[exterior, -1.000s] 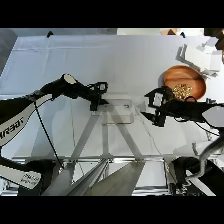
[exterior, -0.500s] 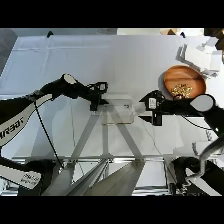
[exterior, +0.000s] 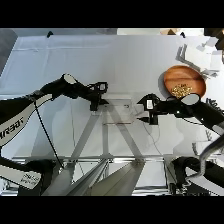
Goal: Fold the box and place the chain.
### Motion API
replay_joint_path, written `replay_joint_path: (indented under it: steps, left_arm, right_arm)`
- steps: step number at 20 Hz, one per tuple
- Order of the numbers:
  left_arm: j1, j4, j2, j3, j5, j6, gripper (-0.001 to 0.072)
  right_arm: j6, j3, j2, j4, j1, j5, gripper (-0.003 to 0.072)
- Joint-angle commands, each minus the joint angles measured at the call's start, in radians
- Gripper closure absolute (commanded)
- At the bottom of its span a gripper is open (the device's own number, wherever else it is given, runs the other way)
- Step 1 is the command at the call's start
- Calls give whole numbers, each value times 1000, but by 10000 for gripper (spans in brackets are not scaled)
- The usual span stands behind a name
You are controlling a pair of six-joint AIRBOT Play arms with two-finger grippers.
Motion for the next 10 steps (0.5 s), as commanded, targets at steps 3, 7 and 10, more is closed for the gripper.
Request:
replay_joint_path:
  steps: [3,7,10]
  left_arm:
    - [0,0,-1,-1,0,0,697]
    - [0,0,-1,-1,0,0,697]
    - [0,0,-1,-1,0,0,697]
  right_arm:
    - [-34,-62,-20,15,-1,-40,-10]
    - [-32,-85,-20,45,6,-59,-10]
    - [-33,-87,-22,148,59,-69,-13]
